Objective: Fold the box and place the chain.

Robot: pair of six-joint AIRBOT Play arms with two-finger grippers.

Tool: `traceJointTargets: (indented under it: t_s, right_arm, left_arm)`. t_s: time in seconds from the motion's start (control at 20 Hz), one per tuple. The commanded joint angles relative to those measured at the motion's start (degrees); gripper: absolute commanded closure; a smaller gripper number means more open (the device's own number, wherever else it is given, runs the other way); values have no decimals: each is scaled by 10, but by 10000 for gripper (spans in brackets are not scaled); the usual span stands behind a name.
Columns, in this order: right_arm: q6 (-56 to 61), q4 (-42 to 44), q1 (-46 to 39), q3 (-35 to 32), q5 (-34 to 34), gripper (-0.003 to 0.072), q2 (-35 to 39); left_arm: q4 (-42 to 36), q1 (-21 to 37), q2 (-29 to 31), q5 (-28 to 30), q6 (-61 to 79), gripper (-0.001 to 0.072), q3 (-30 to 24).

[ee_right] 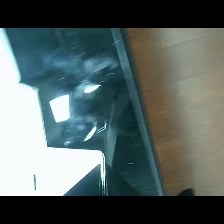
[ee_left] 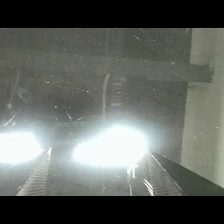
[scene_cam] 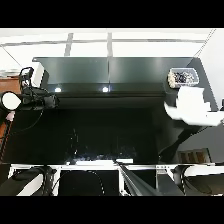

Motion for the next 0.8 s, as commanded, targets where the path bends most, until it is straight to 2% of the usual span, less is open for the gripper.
traceJointTargets:
  t_s: [0.0, 0.15, 0.3, 0.45, 0.55, 0.75]
  right_arm:
    - [-2, 87, 14, -1, 45, 676, 17]
    - [-32, 210, 38, -11, 54, 676, 68]
    - [-51, 292, 72, -56, 53, 675, 134]
    - [-49, 307, 123, -165, 41, 676, 215]
    - [-49, 332, 165, -248, 7, 676, 274]
    - [-91, 523, 282, -423, -130, 676, 392]
  left_arm:
    - [-5, 0, 0, 1, 0, -1, 0]
    - [-12, 0, 0, -1, 0, -1, 0]
    - [-16, 0, 0, -1, 0, -1, 0]
    - [-16, 0, 0, 0, 1, -1, 0]
    - [-16, 0, 0, 0, 1, -1, 0]
    - [-47, -1, -1, 3, 5, -1, 0]
